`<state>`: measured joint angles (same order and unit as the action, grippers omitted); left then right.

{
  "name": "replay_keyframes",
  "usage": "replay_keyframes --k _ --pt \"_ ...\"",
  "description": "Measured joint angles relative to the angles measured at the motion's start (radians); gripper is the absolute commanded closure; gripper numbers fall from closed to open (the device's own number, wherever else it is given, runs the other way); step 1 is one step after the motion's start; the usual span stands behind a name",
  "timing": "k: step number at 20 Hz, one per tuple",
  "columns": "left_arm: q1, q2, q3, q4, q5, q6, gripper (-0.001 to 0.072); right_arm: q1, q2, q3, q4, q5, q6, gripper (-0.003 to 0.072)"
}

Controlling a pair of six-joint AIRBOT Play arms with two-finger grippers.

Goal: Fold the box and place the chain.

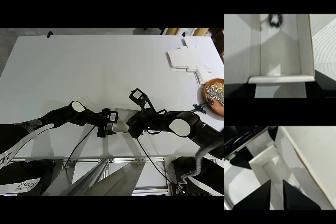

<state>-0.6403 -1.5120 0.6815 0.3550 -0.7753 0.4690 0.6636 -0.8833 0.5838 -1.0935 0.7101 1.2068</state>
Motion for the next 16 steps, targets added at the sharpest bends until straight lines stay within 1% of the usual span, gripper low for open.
replay_keyframes --k 1,2,4,8,11,13,14,16 --pt "0.0 0.0 0.0 0.0 0.0 0.0 0.0308 -0.014 0.009 0.015 -0.019 0.021 0.002 0.0452" --pt "0.0 0.0 0.0 0.0 0.0 0.0 0.0308 -0.03 0.021 0.03 -0.039 0.045 0.006 0.0443" --pt "0.0 0.0 0.0 0.0 0.0 0.0 0.0308 -0.072 0.061 0.056 -0.091 0.117 0.016 0.0443" --pt "0.0 0.0 0.0 0.0 0.0 0.0 0.0308 -0.16 0.186 0.079 -0.218 0.316 -0.024 0.0446" --pt "0.0 0.0 0.0 0.0 0.0 0.0 0.0308 -0.196 0.263 0.079 -0.274 0.488 -0.184 0.0446" --pt "0.0 0.0 0.0 0.0 0.0 0.0 0.0308 -0.211 0.286 0.05 -0.29 0.555 -0.341 0.0445" --pt "0.0 0.0 0.0 0.0 0.0 0.0 0.0308 -0.219 0.293 0.023 -0.293 0.556 -0.423 0.0445" --pt "0.0 0.0 0.0 0.0 0.0 0.0 0.0308 -0.242 0.302 -0.057 -0.299 0.496 -0.592 0.0445"
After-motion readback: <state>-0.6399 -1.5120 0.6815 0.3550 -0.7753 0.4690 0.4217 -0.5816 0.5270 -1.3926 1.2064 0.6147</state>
